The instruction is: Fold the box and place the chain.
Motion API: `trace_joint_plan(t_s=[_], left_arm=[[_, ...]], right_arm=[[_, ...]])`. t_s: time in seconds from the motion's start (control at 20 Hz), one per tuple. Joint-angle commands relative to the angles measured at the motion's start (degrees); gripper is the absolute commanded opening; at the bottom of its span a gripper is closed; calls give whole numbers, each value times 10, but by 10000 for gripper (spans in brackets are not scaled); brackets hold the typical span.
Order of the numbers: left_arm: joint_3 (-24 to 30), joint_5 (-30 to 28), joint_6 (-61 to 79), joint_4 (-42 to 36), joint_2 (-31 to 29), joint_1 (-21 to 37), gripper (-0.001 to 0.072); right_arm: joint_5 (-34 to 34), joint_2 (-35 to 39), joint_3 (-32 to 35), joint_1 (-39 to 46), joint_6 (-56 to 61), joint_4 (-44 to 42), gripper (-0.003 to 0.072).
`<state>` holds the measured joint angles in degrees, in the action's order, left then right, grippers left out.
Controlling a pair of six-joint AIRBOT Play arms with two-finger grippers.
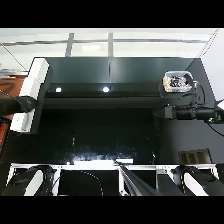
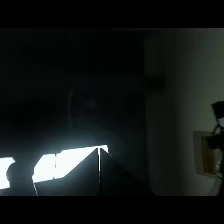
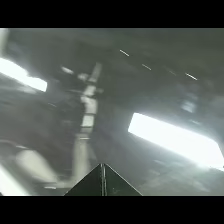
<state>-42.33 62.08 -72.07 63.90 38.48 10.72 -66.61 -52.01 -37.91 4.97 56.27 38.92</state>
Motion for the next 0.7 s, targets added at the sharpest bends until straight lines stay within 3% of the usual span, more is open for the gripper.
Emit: trace_joint_plan(t_s=[0.0, 0.2, 0.65], left_arm=[[124, -168, -37, 103, -96, -156, 29], [146, -167, -69, 134, -86, -199, 30], [147, -158, -69, 102, -84, -198, 30]], right_arm=[[128, 1, 3, -54, 66, 150, 13], [234, 1, 3, -68, 78, 156, 17], [234, 1, 3, -68, 78, 156, 18]])
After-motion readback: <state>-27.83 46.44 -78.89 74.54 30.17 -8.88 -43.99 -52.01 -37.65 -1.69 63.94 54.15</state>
